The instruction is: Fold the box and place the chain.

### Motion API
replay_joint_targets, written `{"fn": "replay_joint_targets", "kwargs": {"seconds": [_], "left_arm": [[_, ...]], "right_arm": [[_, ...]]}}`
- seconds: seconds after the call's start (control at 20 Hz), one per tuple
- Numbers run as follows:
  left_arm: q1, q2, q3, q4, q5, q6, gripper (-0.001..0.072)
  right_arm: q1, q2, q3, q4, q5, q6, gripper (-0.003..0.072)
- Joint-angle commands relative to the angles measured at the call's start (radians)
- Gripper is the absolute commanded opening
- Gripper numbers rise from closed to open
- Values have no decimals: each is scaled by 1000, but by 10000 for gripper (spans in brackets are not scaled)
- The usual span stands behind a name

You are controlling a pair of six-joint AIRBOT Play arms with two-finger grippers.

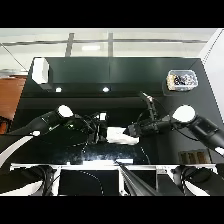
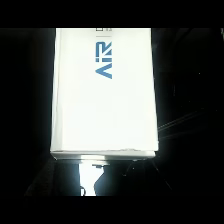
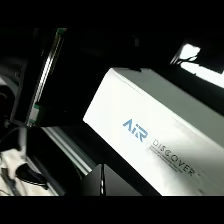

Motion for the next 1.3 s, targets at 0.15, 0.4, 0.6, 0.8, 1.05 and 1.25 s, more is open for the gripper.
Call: {"fn": "replay_joint_targets", "kwargs": {"seconds": [0.15, 0.4, 0.6, 0.8, 1.05, 1.25], "left_arm": [[0, -1, 1, 0, 0, 0, 412], [0, -1, 1, 0, 0, 0, 412], [0, -1, 1, 0, 0, 0, 412], [0, -1, 1, 0, 0, 0, 412], [0, -1, 1, 0, -2, 0, 412], [2, 0, 1, 0, -3, -7, 426]], "right_arm": [[18, -107, -48, 110, -33, 27, 2], [18, -153, -48, 104, -61, 26, 10], [18, -169, -48, 62, -66, 27, 10], [18, -172, -48, 31, -71, 27, 10], [0, -170, -42, 57, -51, -37, 11], [-106, -91, 17, 89, 86, -89, 28]]}}
